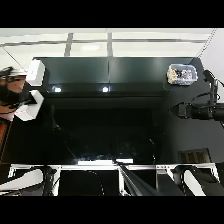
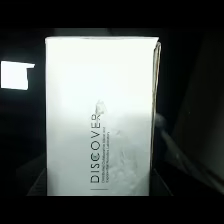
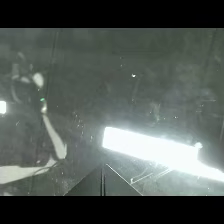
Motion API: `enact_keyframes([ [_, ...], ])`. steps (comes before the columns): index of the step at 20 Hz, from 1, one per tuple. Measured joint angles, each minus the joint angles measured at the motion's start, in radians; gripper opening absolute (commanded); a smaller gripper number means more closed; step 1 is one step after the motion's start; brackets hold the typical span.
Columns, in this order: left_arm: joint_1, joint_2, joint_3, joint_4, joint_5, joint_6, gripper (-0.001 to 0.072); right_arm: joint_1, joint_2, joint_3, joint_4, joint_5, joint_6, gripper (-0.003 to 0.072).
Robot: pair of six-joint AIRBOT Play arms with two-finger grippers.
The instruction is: Fold the box and place the chain.
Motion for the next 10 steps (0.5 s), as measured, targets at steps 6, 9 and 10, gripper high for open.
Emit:
enact_keyframes([
  [6, 0.061, -0.053, 0.011, -0.053, 0.190, 0.176, 0.0287, 0.000, 0.000, 0.000, 0.000, -0.043, 0.006, 0.0015],
  [9, 0.039, -0.121, 0.040, -0.061, 0.252, 0.228, 0.0288, 0.000, 0.000, 0.000, 0.000, -0.065, 0.006, 0.0016],
  [10, 0.032, -0.147, 0.055, -0.061, 0.267, 0.235, 0.0288, 0.000, 0.000, 0.000, 0.000, -0.069, 0.006, 0.0015],
])
